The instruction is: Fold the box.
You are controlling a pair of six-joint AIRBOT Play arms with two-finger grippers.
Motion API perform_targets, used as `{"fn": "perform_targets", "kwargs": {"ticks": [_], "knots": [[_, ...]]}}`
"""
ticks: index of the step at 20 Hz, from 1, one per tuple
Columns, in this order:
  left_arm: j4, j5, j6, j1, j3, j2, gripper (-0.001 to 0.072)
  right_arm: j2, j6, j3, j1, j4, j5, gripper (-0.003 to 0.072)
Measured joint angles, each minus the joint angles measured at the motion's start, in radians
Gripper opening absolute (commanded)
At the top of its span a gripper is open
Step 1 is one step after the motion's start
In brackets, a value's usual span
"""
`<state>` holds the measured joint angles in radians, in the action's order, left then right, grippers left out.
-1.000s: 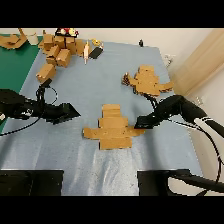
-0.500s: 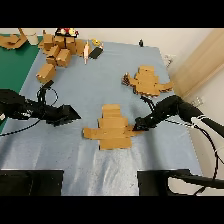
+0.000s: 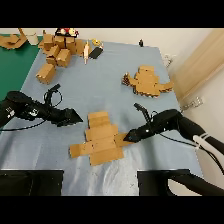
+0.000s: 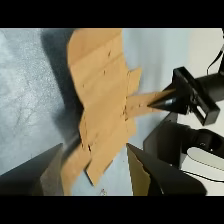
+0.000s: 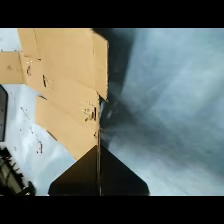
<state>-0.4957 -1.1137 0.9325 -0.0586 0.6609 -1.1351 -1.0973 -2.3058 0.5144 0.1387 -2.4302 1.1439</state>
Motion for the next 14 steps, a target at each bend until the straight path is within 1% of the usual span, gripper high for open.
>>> {"fn": "perform_targets", "kwargs": {"ticks": [2, 5, 7, 8, 14], "knots": [[0.003, 0.018, -0.045, 0.0, 0.0, -0.024, 0.0618, 0.072, -0.018, -0.066, 0.048, -0.012, -0.072, 0.0001], [0.008, 0.035, -0.088, -0.012, -0.003, -0.054, 0.0618, 0.136, -0.032, -0.111, 0.103, -0.019, -0.142, 0.0001], [0.031, 0.041, -0.12, -0.036, -0.007, -0.077, 0.0617, 0.155, -0.036, -0.124, 0.122, -0.019, -0.167, 0.0001], [0.049, 0.042, -0.138, -0.053, -0.008, -0.09, 0.0598, 0.161, -0.037, -0.127, 0.128, -0.019, -0.177, 0.0001], [0.159, 0.05, -0.243, -0.152, -0.01, -0.184, 0.0598, 0.174, -0.041, -0.136, 0.141, -0.012, -0.202, 0.0002]]}}
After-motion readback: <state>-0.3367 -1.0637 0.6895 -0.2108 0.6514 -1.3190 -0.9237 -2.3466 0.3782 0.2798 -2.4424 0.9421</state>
